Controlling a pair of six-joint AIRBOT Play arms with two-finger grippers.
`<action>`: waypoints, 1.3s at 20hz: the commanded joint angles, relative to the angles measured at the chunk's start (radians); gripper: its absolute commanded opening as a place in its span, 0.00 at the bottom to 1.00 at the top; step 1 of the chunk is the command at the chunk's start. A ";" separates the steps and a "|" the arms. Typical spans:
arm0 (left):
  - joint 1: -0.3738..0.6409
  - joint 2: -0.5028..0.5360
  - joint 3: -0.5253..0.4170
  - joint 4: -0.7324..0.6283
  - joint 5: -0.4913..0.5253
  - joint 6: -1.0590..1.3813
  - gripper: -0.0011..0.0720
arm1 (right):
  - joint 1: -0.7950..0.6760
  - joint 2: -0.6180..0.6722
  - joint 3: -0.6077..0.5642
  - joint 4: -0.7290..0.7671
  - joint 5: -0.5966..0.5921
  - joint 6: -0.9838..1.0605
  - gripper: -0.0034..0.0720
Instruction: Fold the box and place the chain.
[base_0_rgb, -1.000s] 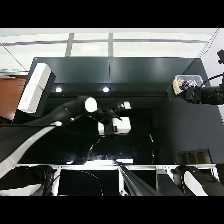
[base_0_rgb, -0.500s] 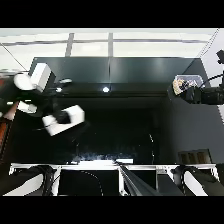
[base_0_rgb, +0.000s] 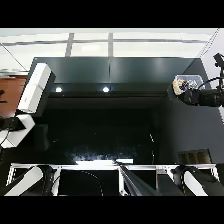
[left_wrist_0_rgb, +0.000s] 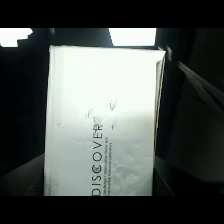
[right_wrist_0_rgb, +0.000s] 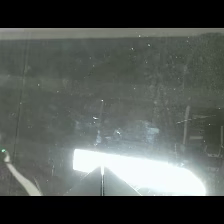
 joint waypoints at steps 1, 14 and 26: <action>0.102 -0.001 -0.003 0.010 0.235 0.035 0.48 | 0.000 0.000 -0.002 0.002 -0.011 0.014 0.06; 0.031 -0.221 -0.003 -0.277 0.471 0.393 0.51 | 0.000 0.000 -0.002 0.009 -0.056 0.093 0.06; -0.145 -0.027 0.283 -0.350 0.449 0.037 0.96 | 0.050 0.001 0.325 -0.087 -0.007 -0.022 0.06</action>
